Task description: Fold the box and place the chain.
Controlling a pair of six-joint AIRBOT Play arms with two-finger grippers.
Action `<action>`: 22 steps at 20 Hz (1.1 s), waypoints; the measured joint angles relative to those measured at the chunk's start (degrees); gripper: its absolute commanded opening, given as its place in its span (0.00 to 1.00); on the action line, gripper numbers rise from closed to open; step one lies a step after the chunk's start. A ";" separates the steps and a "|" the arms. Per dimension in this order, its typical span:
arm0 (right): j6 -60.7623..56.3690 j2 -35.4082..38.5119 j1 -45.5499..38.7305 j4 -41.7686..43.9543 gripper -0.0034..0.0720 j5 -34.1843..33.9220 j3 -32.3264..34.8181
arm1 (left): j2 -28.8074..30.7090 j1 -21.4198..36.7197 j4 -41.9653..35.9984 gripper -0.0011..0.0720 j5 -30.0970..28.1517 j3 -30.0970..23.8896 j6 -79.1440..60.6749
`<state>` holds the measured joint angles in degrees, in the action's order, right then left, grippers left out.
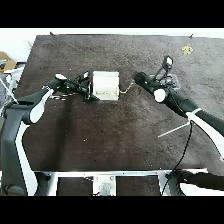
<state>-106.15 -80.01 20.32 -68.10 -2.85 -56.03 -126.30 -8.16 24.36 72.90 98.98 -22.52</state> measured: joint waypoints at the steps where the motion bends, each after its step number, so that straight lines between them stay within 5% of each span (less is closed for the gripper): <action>1: 0.02 1.01 1.99 -1.11 0.05 -0.02 -1.46 | 0.00 0.00 0.02 0.39 0.00 0.00 0.00; 7: 0.04 3.39 11.65 -5.88 0.05 -2.62 -9.29 | 0.00 0.00 0.02 0.39 0.00 0.00 0.02; 14: -0.20 -1.42 14.97 -4.13 0.05 -0.26 -8.72 | 0.00 0.00 0.00 0.39 0.00 0.00 0.00; 15: -0.35 -2.58 15.10 -3.17 0.17 0.15 -7.93 | 0.00 0.00 0.00 0.39 0.00 0.00 0.02; 16: -0.39 -3.85 15.21 -2.03 0.58 0.68 -6.97 | 0.00 0.00 0.00 0.39 0.00 0.00 0.02; 17: -0.44 -4.85 15.21 -1.29 0.60 0.94 -6.05 | 0.00 0.00 0.00 0.39 0.00 0.00 0.00; 18: -0.42 -5.60 15.04 -0.68 0.39 1.20 -5.14 | 0.00 0.00 0.00 0.39 0.00 0.00 0.00; 22: -0.26 -4.79 11.96 -1.25 0.39 5.11 -1.92 | 0.00 0.00 0.02 0.39 0.00 0.00 0.00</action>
<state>-106.41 -84.79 32.27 -69.34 2.26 -57.95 -126.30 -8.16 24.38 72.90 98.98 -22.52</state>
